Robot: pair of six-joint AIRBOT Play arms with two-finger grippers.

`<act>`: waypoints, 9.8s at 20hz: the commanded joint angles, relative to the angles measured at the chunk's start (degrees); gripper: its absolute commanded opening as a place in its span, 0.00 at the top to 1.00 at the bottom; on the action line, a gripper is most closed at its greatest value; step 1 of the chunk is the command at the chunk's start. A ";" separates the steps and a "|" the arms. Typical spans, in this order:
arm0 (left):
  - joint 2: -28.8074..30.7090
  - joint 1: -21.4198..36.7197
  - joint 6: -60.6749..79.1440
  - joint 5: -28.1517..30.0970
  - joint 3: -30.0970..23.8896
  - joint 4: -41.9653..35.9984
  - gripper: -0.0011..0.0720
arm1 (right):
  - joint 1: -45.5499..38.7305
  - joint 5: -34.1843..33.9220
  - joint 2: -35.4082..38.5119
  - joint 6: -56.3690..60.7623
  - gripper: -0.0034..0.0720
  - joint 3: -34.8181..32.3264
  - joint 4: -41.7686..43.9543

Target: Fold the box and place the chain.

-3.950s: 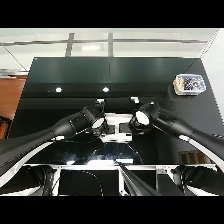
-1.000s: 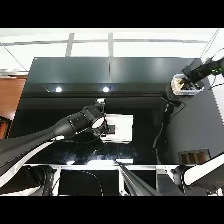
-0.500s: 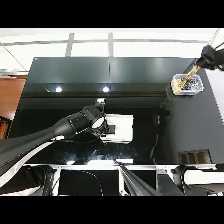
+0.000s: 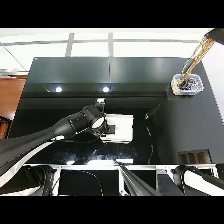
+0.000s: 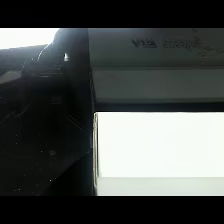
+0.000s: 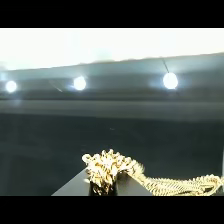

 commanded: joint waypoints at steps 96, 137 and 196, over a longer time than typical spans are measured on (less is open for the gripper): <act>0.04 0.02 -0.07 0.00 0.04 -0.24 0.94 | 25.16 0.09 14.16 -3.52 0.95 -6.23 26.53; 0.04 0.02 -0.07 -0.02 0.04 -0.22 0.94 | 43.58 -22.62 9.81 -1.18 0.55 -55.36 5.60; 5.84 26.71 148.28 9.09 -21.27 -57.20 0.02 | 18.97 -14.38 22.75 -2.58 0.40 -55.01 -4.33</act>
